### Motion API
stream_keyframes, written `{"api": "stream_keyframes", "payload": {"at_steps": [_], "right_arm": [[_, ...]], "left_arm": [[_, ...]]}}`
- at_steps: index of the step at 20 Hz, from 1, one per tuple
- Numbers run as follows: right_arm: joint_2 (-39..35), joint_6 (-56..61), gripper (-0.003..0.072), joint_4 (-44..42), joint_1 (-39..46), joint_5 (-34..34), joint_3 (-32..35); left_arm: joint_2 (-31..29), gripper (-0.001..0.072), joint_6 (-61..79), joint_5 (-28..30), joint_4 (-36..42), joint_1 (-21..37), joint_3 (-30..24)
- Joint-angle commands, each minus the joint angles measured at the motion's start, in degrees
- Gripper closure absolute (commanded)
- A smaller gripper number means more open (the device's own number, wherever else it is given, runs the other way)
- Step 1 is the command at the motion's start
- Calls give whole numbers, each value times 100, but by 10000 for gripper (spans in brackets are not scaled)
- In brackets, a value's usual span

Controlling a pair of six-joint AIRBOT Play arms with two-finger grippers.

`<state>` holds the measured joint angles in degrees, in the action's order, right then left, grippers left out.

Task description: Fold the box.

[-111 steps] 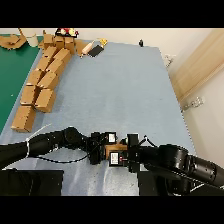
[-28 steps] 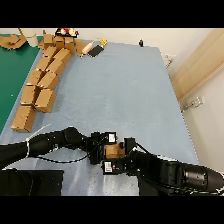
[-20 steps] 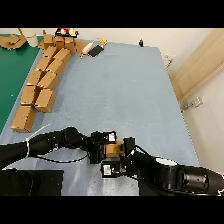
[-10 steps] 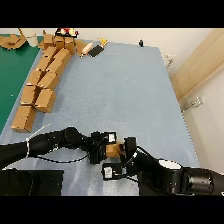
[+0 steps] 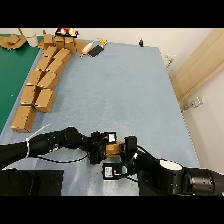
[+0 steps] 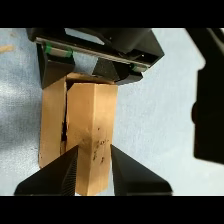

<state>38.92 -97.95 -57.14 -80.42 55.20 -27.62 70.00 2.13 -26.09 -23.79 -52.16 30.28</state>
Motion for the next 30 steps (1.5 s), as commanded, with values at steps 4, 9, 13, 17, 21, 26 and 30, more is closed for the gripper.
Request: {"api": "stream_keyframes", "payload": {"at_steps": [4,9,13,17,21,26,30], "right_arm": [[7,50,392,-144,-4,-70,9],[186,55,405,-184,-4,-151,7],[219,68,418,-317,-4,-227,7],[219,68,455,-310,-4,-223,7],[219,68,465,-337,-4,-223,7],[208,68,467,-260,-4,-166,7],[208,85,469,-247,-4,-118,7]], "left_arm": [[2,326,0,4,0,0,2],[2,326,-2,7,0,0,2],[2,326,0,4,0,0,2],[2,326,-2,4,0,0,2],[2,326,0,4,0,0,2],[2,326,-2,4,0,0,2],[2,326,0,4,0,0,2]]}}
